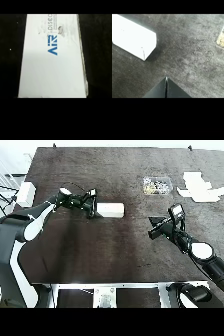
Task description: Fold the box and place the chain.
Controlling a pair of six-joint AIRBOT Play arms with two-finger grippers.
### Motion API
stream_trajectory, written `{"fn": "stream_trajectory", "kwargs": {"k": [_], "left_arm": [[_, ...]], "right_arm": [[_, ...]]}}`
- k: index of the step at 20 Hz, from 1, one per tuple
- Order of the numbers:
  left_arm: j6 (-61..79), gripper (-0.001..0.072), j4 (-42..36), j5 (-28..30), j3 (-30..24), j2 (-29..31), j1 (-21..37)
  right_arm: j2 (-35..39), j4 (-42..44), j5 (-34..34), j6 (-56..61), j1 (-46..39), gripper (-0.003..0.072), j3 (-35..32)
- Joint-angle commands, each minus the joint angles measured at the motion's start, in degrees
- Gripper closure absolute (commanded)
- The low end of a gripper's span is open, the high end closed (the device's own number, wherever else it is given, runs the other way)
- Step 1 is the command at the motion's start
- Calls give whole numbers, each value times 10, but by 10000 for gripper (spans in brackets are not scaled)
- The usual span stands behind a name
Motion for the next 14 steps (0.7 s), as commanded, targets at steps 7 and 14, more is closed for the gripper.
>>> {"fn": "stream_trajectory", "kwargs": {"k": [7,14], "left_arm": [[-251,700,-3,194,-38,149,80],[-375,699,-1,360,-137,219,189]], "right_arm": [[3,-1,-6,0,0,674,-6],[3,-2,-31,0,0,674,-6]]}}
